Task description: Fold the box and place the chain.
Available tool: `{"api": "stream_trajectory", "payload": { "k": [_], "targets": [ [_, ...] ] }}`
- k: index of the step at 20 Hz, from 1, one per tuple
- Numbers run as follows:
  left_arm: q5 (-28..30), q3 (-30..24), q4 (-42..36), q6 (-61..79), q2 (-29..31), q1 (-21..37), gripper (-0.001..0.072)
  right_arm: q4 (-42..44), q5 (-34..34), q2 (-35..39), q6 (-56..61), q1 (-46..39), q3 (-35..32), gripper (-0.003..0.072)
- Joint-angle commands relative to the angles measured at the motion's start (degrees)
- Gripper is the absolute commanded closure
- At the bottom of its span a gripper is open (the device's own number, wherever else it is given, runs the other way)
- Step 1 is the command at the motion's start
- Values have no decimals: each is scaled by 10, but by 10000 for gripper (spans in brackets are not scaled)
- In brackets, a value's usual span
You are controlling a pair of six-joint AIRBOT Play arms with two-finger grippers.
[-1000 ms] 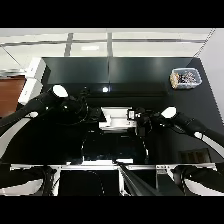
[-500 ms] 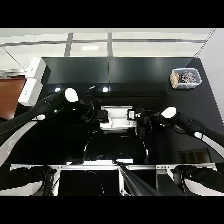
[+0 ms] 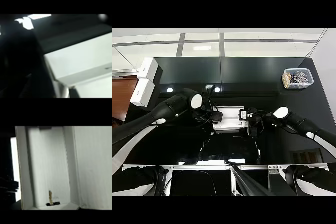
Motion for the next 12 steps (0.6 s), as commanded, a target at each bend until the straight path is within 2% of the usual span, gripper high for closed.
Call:
{"api": "stream_trajectory", "payload": {
  "k": [1, 4, 6, 8, 12],
  "targets": [
    [-21, 5, 77, -73, -2, -26, 206, 0, 0, 0, 0, 0, 0, 382],
    [-57, 10, 94, -96, -15, -30, 206, 0, 0, 0, 0, 0, 0, 382],
    [-75, 36, 94, -96, -36, -35, 206, 0, 0, 0, 0, 0, 0, 382],
    [-70, 54, 94, -123, -50, -49, 206, 0, 0, 0, 0, 0, 0, 382],
    [-57, 54, 92, -191, -52, -56, 206, 0, 0, 0, 0, 0, 0, 382]
  ]
}}
